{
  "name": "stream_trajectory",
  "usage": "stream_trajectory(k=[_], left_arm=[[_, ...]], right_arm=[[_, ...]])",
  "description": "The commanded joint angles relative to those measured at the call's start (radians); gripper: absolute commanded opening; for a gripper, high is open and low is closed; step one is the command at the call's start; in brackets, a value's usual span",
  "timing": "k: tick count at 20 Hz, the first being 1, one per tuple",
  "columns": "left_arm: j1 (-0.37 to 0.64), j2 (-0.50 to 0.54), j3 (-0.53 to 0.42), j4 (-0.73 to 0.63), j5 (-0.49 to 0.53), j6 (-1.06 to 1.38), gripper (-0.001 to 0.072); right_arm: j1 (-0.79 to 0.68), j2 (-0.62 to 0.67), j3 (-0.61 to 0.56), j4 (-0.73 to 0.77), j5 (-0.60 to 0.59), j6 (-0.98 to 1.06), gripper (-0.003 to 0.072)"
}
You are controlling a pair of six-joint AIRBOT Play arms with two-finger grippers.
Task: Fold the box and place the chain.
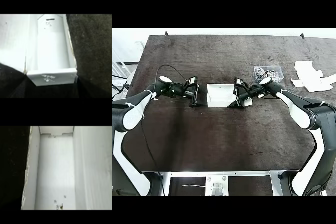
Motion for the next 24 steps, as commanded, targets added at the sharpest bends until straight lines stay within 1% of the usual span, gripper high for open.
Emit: stream_trajectory(k=[1, 8, 11, 13, 17, 21, 24], left_arm=[[-0.009, -0.001, 0.001, 0.000, 0.039, 0.000, 0.0720], [-0.021, -0.014, 0.008, -0.022, 0.029, -0.017, 0.0718], [-0.021, -0.052, 0.042, -0.027, -0.027, -0.047, 0.0709], [-0.021, -0.066, 0.062, -0.026, -0.028, -0.053, 0.0710], [-0.021, -0.067, 0.064, -0.019, -0.023, -0.051, 0.0709], [-0.048, -0.068, 0.064, -0.019, 0.023, -0.040, 0.0709], [-0.052, -0.100, 0.100, -0.022, 0.006, -0.053, 0.0709]], right_arm=[[0.001, 0.000, 0.000, 0.000, 0.000, 0.000, 0.0583], [0.001, 0.000, 0.000, 0.000, 0.000, 0.000, 0.0583], [0.001, 0.000, 0.000, 0.000, 0.000, 0.000, 0.0583], [0.001, 0.000, 0.000, 0.000, 0.001, 0.000, 0.0583], [0.001, 0.000, 0.000, 0.000, 0.001, 0.000, 0.0583], [0.001, 0.000, 0.000, 0.000, 0.000, 0.000, 0.0583], [0.001, 0.000, 0.000, 0.000, 0.000, 0.000, 0.0583]])
